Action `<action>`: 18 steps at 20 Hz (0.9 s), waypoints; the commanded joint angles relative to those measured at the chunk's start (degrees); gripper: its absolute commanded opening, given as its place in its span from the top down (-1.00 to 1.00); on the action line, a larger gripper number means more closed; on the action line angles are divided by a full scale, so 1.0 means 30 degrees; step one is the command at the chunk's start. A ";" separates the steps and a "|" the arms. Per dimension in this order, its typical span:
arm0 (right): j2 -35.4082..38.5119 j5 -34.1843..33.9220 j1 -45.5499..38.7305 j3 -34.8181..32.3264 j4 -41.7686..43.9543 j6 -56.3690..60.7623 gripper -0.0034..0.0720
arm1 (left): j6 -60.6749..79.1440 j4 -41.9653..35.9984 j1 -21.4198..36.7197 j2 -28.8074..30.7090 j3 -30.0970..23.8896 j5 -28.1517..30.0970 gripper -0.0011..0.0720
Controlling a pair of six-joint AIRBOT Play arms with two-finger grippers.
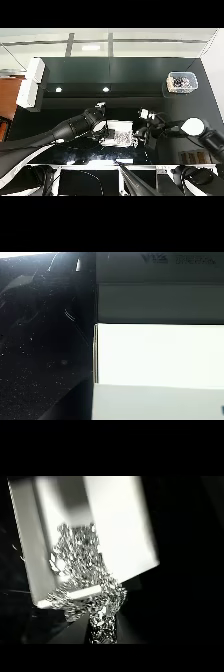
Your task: Fold the box and place the chain.
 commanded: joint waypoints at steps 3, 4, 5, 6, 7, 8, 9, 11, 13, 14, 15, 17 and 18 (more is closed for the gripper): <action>0.1137 0.4320 -0.0007 0.4969 -0.0794 0.5136 0.86 | -0.0007 0.0007 -0.0007 -0.0007 0.0007 0.0007 0.89; 0.1166 0.4896 -0.0007 0.6003 -0.0532 0.5457 0.86 | 0.0000 0.0007 -0.0007 -0.0007 0.0007 0.0007 0.89; 0.1166 0.5406 -0.0007 0.7038 -0.0044 0.5719 0.86 | 0.0000 0.0007 -0.0007 -0.0007 0.0007 0.0015 0.89; 0.1166 0.5639 -0.0007 0.7898 0.0539 0.6178 0.86 | 0.0000 0.0007 -0.0007 -0.0007 0.0007 0.0015 0.89; 0.1166 0.5646 -0.0007 0.8451 0.1304 0.6929 0.86 | 0.0000 0.0007 -0.0007 -0.0007 0.0007 0.0015 0.89; 0.1166 0.5377 0.0000 0.8612 0.2251 0.8189 0.86 | 0.0000 0.0007 -0.0007 -0.0007 0.0007 0.0015 0.89; 0.1049 0.5384 0.0087 0.8612 0.2601 0.8947 0.86 | 0.0000 0.0007 -0.0007 -0.0007 0.0007 0.0007 0.89; 0.0546 0.5355 0.0576 0.8138 0.2215 0.9173 0.86 | 0.0000 0.0007 -0.0007 -0.0007 0.0007 0.0007 0.89; 0.0051 0.4197 0.1013 0.6747 0.2142 0.9180 0.85 | 0.0000 0.0007 -0.0007 -0.0007 0.0007 0.0007 0.89; -0.0233 0.3461 0.1122 0.5952 0.2135 0.9224 0.41 | 0.0000 0.0007 -0.0007 -0.0007 0.0007 0.0007 0.89; -0.0408 0.2827 0.1064 0.5362 0.1938 0.9245 -0.46 | 0.0000 0.0007 -0.0007 -0.0007 0.0007 0.0000 0.89; -0.0372 0.2703 0.0386 0.5391 -0.0066 0.9275 -0.52 | 0.0000 0.0007 -0.0007 -0.0007 0.0007 0.0000 0.89; -0.0226 0.3213 -0.0393 0.5523 -0.1268 0.9282 -0.52 | 0.0000 0.0007 -0.0007 -0.0007 0.0007 0.0000 0.89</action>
